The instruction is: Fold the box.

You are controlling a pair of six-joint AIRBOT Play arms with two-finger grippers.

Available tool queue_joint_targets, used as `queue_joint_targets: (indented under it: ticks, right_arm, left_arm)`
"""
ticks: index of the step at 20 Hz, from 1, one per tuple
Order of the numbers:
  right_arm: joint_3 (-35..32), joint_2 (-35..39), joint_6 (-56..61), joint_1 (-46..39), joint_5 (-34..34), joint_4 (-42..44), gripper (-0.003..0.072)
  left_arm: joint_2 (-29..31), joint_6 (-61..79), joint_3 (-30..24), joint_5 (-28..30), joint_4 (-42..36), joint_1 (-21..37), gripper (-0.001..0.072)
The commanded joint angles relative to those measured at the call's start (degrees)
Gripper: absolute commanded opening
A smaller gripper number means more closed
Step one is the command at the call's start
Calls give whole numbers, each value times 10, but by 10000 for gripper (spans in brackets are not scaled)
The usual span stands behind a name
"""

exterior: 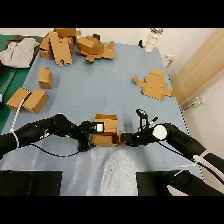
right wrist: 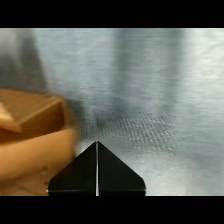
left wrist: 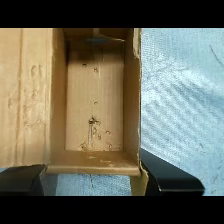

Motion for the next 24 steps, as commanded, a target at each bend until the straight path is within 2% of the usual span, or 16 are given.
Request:
queue_joint_targets:
  ticks: [1, 2, 4, 6, 7, 11, 13, 24]
  right_arm:
    - [9, 19, -22, 1, -7, 18, 2]
    - [13, 27, -26, 1, -10, 18, 3]
    - [19, 36, -25, 1, -11, 18, 54]
    - [20, 37, -25, 1, -11, 21, 55]
    - [21, 37, -26, 1, -13, 24, 102]
    - [21, 37, -37, 1, -21, 49, 110]
    - [21, 37, -36, 1, -21, 49, 176]
    - [21, 37, -36, 1, -17, 80, 176]
  left_arm:
    - [0, 0, 0, 0, 0, 0, 520]
    - [0, 0, 0, 0, 0, 0, 520]
    - [0, 0, 0, 0, 0, 0, 520]
    - [0, 0, 0, 0, 0, 0, 520]
    - [0, 0, 0, 0, 0, 0, 521]
    - [0, 0, 0, 0, 0, 0, 520]
    - [0, 0, 0, 0, 0, 0, 520]
    - [0, 0, 0, 0, 0, 0, 520]
